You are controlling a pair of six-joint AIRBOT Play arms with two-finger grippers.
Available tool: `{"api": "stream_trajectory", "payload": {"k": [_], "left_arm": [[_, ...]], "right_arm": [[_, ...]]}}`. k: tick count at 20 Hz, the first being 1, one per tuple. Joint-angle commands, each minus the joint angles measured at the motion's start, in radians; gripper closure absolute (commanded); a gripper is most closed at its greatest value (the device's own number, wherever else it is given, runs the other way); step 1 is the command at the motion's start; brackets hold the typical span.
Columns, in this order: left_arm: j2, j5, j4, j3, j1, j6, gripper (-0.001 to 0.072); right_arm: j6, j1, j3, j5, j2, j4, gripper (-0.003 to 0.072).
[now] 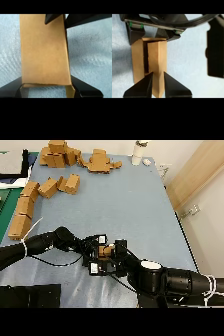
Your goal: Fold the box.
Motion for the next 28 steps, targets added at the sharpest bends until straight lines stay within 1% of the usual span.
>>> {"api": "stream_trajectory", "payload": {"k": [1, 10, 16, 17, 18, 19, 23, 26, 28], "left_arm": [[0.000, 0.000, 0.001, 0.001, 0.000, 0.000, 0.0182], [0.000, 0.000, 0.001, 0.001, 0.000, 0.000, 0.0182], [0.000, 0.000, 0.001, 0.001, 0.000, 0.000, 0.0183], [0.000, 0.000, 0.001, 0.001, 0.000, 0.000, 0.0182], [0.000, 0.000, 0.001, 0.001, 0.000, 0.000, 0.0182], [0.000, 0.000, 0.001, 0.001, 0.000, 0.000, 0.0182], [0.000, 0.000, 0.001, 0.001, 0.000, 0.000, 0.0182], [0.000, 0.000, 0.001, 0.001, 0.000, 0.000, 0.0182], [0.000, 0.000, 0.001, 0.001, 0.000, 0.000, 0.0182]], "right_arm": [[0.000, 0.000, -0.002, 0.007, -0.006, 0.044, 0.0490], [0.000, 0.001, -0.002, 0.008, -0.038, 0.091, 0.0490], [0.000, 0.001, 0.000, 0.006, -0.011, 0.079, 0.0481], [0.000, 0.001, 0.000, 0.002, 0.000, 0.079, 0.0438], [0.000, 0.001, 0.000, -0.003, 0.008, 0.079, 0.0329], [0.000, 0.001, 0.000, -0.010, 0.014, 0.079, 0.0303], [0.000, 0.000, 0.000, -0.027, 0.018, 0.079, 0.0303], [0.001, 0.001, 0.009, -0.030, 0.045, 0.086, 0.0303], [0.019, 0.001, 0.042, -0.080, 0.090, 0.135, 0.0303]]}}
